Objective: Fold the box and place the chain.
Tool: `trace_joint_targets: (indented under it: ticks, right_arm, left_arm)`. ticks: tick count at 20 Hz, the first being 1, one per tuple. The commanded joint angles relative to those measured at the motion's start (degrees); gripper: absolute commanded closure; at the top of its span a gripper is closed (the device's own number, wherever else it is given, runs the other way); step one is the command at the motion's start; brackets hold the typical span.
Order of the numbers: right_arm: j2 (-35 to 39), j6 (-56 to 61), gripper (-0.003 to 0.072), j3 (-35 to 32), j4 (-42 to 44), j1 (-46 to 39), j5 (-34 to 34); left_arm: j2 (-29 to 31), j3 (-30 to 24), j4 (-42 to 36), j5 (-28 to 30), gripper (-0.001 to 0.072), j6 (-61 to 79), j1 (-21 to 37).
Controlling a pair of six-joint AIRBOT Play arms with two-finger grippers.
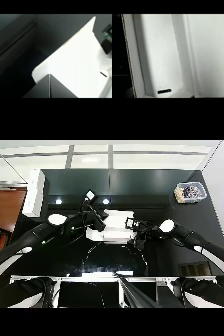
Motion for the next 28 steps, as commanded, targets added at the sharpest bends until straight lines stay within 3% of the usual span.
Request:
trace_joint_targets:
  ticks: [1,5,8,11,15,19,21,24,26,27,28]
  right_arm:
    - [-0.02,0.02,0.067,-0.04,0.02,0.02,0.07]
    - [-0.02,0.02,0.067,-0.04,0.04,0.02,0.07]
    - [-0.02,0.02,0.067,-0.04,0.04,0.02,0.09]
    - [-0.02,0.02,0.067,-0.04,0.07,0.02,0.11]
    - [-0.02,0.02,0.067,-0.04,0.07,0.02,0.28]
    - [-0.02,0.02,0.067,-0.04,0.04,0.02,0.28]
    - [-0.02,0.02,0.067,-0.04,0.04,0.02,0.28]
    - [-0.02,0.02,0.067,-0.04,0.04,0.02,0.31]
    - [-0.02,0.24,0.067,-0.04,0.04,0.02,0.33]
    - [-0.02,0.24,0.067,-0.04,0.04,0.02,0.33]
    - [-0.02,0.24,0.067,-0.04,0.04,0.02,0.31]
  left_arm:
    - [-5.9,3.52,1.29,-0.11,0.068,0.13,-0.13]
    - [-11.02,7.72,19.37,-9.44,0.068,-14.67,-0.13]
    - [-11.37,8.59,32.89,-12.15,0.068,-23.45,-0.11]
    - [-11.3,8.59,40.11,-12.52,0.068,-24.76,0.9]
    - [-10.12,10.67,40.15,-12.98,0.068,-24.65,2.51]
    - [-3.28,12.15,41.66,-15.56,0.0681,-24.68,6.97]
    - [0.57,12.13,41.64,-21.92,0.0681,-25.46,11.1]
    - [4.07,12.11,41.24,-36.68,0.0681,-26.58,18.71]
    - [4.48,11.43,36.85,-45.09,0.068,-23.87,22.6]
    - [4.28,10.34,34.99,-48.37,0.0658,-21.31,23.32]
    - [4.22,9.05,35.58,-49.03,0.044,-18.73,22.95]
